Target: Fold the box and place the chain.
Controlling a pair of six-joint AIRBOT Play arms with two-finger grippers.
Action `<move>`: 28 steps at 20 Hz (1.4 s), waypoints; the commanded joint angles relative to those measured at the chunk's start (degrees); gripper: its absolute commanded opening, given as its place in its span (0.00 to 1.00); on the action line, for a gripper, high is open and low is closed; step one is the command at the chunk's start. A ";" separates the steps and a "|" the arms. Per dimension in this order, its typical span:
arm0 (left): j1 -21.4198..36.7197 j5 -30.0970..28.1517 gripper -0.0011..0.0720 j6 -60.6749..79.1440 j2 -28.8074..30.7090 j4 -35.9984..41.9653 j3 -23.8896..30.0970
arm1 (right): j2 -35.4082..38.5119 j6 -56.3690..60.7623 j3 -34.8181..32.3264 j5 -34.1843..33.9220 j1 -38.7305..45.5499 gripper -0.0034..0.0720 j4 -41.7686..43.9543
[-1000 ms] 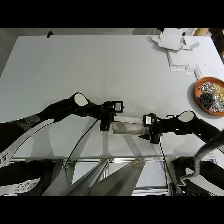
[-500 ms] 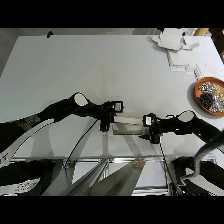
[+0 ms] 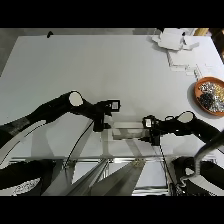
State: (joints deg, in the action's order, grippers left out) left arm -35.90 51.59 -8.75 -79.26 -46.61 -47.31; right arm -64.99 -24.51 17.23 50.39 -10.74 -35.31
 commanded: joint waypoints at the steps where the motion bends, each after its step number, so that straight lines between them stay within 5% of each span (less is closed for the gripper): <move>1: 1.14 2.75 0.81 -9.66 4.85 -11.23 -0.04 | -0.02 0.00 0.07 -0.24 0.04 0.58 0.15; 3: 1.09 6.32 0.66 -11.69 9.07 -13.44 -0.04 | -0.02 0.00 0.07 -0.24 0.04 0.58 0.15; 6: -0.17 13.75 0.08 -12.26 15.45 -12.24 -0.04 | -0.02 0.00 0.07 -0.24 0.04 0.58 0.17; 7: -1.38 15.30 0.02 -12.26 16.92 -11.23 -0.04 | -0.02 0.00 0.07 -0.26 0.04 0.58 0.17; 10: -9.18 12.79 0.02 -12.28 17.88 -4.28 -0.04 | -0.02 0.00 0.07 -0.24 0.04 0.58 0.15; 15: -22.67 -16.17 0.02 -24.00 11.39 -3.17 -0.59 | -0.02 0.00 0.07 -0.24 0.04 0.58 0.17; 18: -21.38 -23.23 0.02 -27.47 5.16 -3.30 -4.79 | -0.02 0.00 0.07 -0.24 0.04 0.58 0.15; 22: -15.41 -22.62 0.02 -33.55 -2.73 -3.13 -10.23 | -0.02 0.00 0.07 -0.26 0.04 0.58 0.15; 28: -13.27 -17.00 0.02 -33.90 -10.51 -2.43 -10.34 | -0.02 0.00 0.07 -0.24 0.04 0.58 0.15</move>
State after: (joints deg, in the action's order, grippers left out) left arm -49.95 32.36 -41.63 -86.30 -49.54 -57.19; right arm -64.99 -24.47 17.23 49.98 -10.72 -35.11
